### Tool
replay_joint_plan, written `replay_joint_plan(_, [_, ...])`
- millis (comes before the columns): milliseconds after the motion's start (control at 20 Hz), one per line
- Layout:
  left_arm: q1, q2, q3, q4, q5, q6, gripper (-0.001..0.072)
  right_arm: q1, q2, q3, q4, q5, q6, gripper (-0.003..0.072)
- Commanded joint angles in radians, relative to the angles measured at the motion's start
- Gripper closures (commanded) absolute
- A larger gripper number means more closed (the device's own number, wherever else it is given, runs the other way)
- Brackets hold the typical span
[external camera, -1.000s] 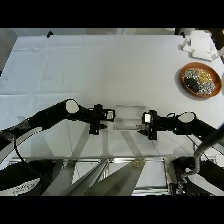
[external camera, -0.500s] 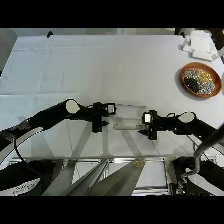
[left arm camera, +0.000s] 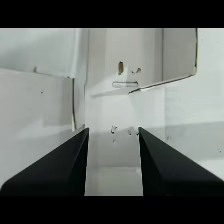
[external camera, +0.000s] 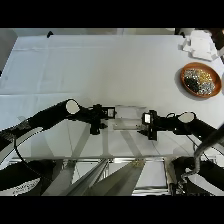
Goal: Fold the box and place the chain.
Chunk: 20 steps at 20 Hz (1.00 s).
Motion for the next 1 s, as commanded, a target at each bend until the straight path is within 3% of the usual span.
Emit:
replay_joint_plan(0, [-0.001, -0.002, 0.000, -0.041, 0.046, 0.146, 0.0365, 0.000, 0.001, 0.001, 0.000, 0.000, 0.001, 0.0273])
replay_joint_plan(300, [-0.003, -0.002, 0.000, -0.049, 0.040, 0.148, 0.0365, 0.000, 0.001, 0.001, 0.000, 0.000, 0.001, 0.0273])
replay_joint_plan(550, [-0.009, -0.002, -0.001, -0.040, -0.030, 0.094, 0.0399, 0.000, 0.001, 0.001, 0.000, 0.000, 0.001, 0.0273])
replay_joint_plan(950, [-0.006, -0.002, -0.001, -0.039, 0.034, 0.062, 0.0396, 0.000, 0.001, 0.001, 0.001, 0.000, 0.001, 0.0273])
